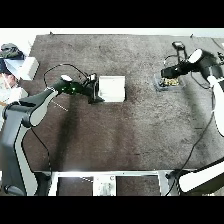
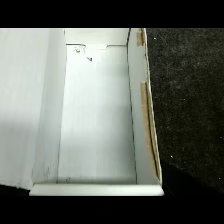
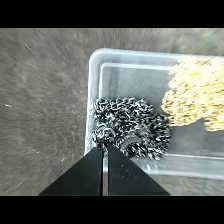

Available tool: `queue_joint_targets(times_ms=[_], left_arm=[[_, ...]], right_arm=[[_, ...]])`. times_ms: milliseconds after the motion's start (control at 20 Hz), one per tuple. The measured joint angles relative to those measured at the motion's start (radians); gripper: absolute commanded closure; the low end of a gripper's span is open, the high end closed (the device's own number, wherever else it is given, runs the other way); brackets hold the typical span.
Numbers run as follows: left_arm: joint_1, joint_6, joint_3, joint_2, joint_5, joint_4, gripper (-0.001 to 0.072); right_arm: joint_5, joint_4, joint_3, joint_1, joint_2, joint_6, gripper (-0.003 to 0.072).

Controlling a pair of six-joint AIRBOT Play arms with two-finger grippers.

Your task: Fold the box and place the chain.

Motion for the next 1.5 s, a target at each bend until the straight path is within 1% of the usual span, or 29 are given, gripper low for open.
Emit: queue_joint_targets(times_ms=[200, 350, 400, 550, 700, 800, 850, 1000, 1250, 1350, 1500], left_arm=[[0.0, 0.0, 0.0, 0.0, 0.0, 0.0, 0.0425], [0.0, 0.0, 0.0, 0.0, 0.0, 0.0, 0.0425], [0.0, 0.0, 0.0, 0.0, 0.0, 0.0, 0.0425], [0.0, 0.0, 0.0, 0.0, 0.0, 0.0, 0.0425], [0.0, 0.0, 0.0, 0.0, 0.0, 0.0, 0.0425], [0.0, 0.0, 0.0, 0.0, 0.0, 0.0, 0.0425], [0.0, 0.0, 0.0, 0.0, 0.0, 0.0, 0.0425], [0.0, 0.0, 0.0, 0.0, 0.0, 0.0, 0.0425], [0.0, 0.0, 0.0, 0.0, 0.0, 0.0, 0.0425], [0.0, 0.0, 0.0, 0.0, 0.0, 0.0, 0.0426], [0.0, 0.0, 0.0, 0.0, 0.0, 0.0, 0.0426]], right_arm=[[-0.002, -0.001, 0.0, 0.015, 0.194, -0.017, 0.0698], [-0.068, 0.0, 0.0, 0.045, 0.351, -0.035, 0.0699], [-0.099, 0.0, 0.0, 0.056, 0.399, -0.036, 0.0699], [-0.242, 0.0, 0.0, 0.096, 0.525, -0.043, 0.0698], [-0.424, 0.001, 0.001, 0.154, 0.612, -0.046, 0.0699], [-0.512, 0.001, 0.001, 0.2, 0.643, -0.048, 0.0699], [-0.537, 0.001, 0.001, 0.224, 0.652, -0.049, 0.0699], [-0.557, 0.003, 0.001, 0.309, 0.656, -0.049, 0.0699], [-0.486, 0.007, -0.001, 0.439, 0.62, -0.049, 0.0698], [-0.447, 0.009, -0.002, 0.466, 0.593, -0.042, 0.0698], [-0.396, 0.052, -0.003, 0.485, 0.539, -0.027, 0.0698]])
